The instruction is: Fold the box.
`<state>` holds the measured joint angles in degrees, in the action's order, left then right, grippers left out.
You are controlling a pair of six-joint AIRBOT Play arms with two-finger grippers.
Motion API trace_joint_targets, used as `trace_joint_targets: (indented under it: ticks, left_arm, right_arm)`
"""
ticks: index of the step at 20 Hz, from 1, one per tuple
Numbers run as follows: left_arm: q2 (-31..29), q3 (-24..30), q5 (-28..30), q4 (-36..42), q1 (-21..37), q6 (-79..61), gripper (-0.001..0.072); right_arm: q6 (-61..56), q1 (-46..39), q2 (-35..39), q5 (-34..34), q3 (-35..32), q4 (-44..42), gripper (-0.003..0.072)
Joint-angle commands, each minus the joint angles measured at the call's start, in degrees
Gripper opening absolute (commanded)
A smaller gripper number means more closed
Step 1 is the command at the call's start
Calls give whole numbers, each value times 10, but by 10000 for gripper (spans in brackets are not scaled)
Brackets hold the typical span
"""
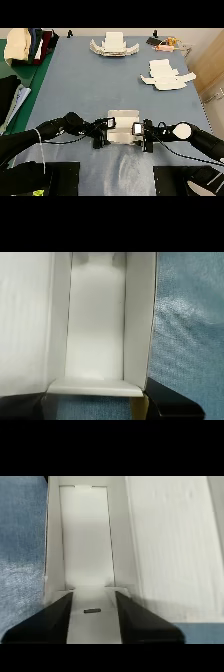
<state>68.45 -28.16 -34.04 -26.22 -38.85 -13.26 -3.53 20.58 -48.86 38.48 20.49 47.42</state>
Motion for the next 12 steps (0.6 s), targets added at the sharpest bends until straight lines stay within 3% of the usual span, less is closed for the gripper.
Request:
trace_joint_targets:
  ticks: [1, 7, 8, 10, 12]
  left_arm:
    - [0, 0, 0, 1, 0, 1, 411]
    - [0, 0, 0, 1, 0, 1, 411]
    - [0, 0, 0, 1, 0, 1, 411]
    - [0, 0, 0, 1, 0, 1, 411]
    - [0, 0, 0, 1, 0, 1, 411]
  right_arm:
    - [10, 16, -14, -19, 0, -6, 528]
    - [-51, 16, -8, -15, 0, 32, 519]
    - [-93, 16, 1, -14, 0, 52, 477]
    - [-224, 16, 25, -12, 2, 118, 224]
    - [-395, 16, 50, 11, 6, 205, 65]
